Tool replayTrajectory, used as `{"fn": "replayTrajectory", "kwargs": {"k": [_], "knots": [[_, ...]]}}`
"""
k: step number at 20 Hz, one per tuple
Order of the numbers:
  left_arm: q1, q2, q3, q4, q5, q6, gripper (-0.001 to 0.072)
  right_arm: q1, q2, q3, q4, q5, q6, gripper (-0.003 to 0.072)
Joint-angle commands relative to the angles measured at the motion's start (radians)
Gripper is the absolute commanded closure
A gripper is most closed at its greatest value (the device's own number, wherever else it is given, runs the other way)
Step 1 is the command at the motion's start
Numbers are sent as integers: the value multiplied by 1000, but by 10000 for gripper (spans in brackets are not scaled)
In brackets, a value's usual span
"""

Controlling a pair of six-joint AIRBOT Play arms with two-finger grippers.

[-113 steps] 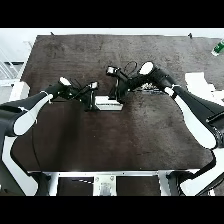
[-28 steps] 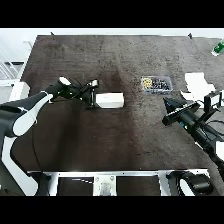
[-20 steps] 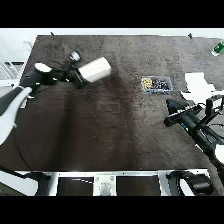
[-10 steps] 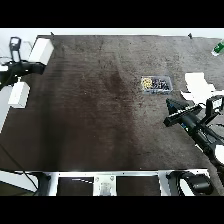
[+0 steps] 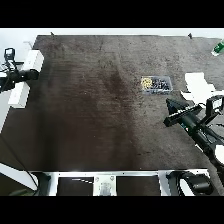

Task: Fold the box and place the chain.

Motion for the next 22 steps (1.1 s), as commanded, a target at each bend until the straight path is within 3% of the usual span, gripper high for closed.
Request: {"fn": "replayTrajectory", "kwargs": {"k": [1, 7, 8, 9, 10, 17, 18, 20, 22], "knots": [[-15, -33, 15, 13, 31, -13, 692, 0, 0, -1, 1, 0, 0, 675], [-40, -59, 15, 27, 84, -14, 688, 0, -1, -1, 1, 0, 0, 675], [-40, -60, 15, 34, 98, -14, 658, 0, -1, -1, 1, 0, 0, 675], [-40, -60, 15, 43, 112, -14, 393, 0, -1, -1, 1, 0, 0, 675], [-40, -60, 15, 43, 121, -14, 296, 0, -1, -1, 1, 0, 0, 674], [-39, -62, 15, 52, 148, -14, 282, 0, -1, 0, 1, 0, 11, 675], [-39, -62, 15, 57, 153, -14, 165, 0, -1, 0, 1, 0, 11, 675], [-36, -62, 15, 78, 158, -42, 140, 0, -1, 0, 1, 0, 11, 675], [-33, -65, 15, 88, 166, -60, 32, 0, -1, 0, 1, 0, 11, 675]]}}
